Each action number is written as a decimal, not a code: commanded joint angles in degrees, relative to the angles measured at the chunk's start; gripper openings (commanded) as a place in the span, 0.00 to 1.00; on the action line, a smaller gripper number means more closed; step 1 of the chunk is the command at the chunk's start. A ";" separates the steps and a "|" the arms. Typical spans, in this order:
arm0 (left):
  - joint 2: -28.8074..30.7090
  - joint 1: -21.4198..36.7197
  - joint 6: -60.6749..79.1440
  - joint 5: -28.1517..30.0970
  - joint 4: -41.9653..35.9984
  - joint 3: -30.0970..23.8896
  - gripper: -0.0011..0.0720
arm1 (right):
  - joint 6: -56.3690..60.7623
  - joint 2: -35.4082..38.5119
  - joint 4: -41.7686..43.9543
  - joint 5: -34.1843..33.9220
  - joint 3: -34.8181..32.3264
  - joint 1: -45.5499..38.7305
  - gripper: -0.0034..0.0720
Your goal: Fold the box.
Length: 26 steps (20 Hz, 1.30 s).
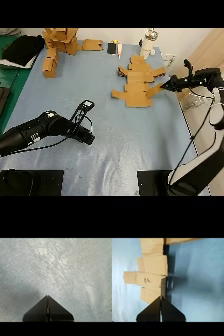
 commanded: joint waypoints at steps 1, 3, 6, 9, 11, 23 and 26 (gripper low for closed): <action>0.04 -0.02 0.00 0.02 -0.07 -0.04 0.03 | 0.87 14.69 -1.31 6.47 -21.20 3.23 0.04; 0.02 -0.02 0.00 0.00 0.00 -0.04 0.03 | 3.19 24.98 -2.91 9.81 -35.80 5.55 0.04; 0.02 -0.02 0.00 0.04 -0.02 -0.04 0.03 | 7.56 40.17 -6.45 13.09 -53.27 8.92 0.04; 0.02 -0.02 0.02 0.04 -0.02 -0.04 0.03 | 14.32 52.81 -12.02 13.33 -63.67 10.80 0.04; 0.04 -0.02 0.00 -0.04 -0.02 -0.04 0.03 | 17.44 58.10 -15.80 13.05 -66.49 10.93 0.05; 0.04 0.00 -0.04 -2.38 -4.87 0.00 0.73 | 2.47 43.43 -4.87 13.29 -64.43 10.93 0.50; 0.04 0.00 -0.02 -5.77 -5.44 1.25 0.73 | 0.90 38.05 -4.85 13.29 -61.61 10.93 0.45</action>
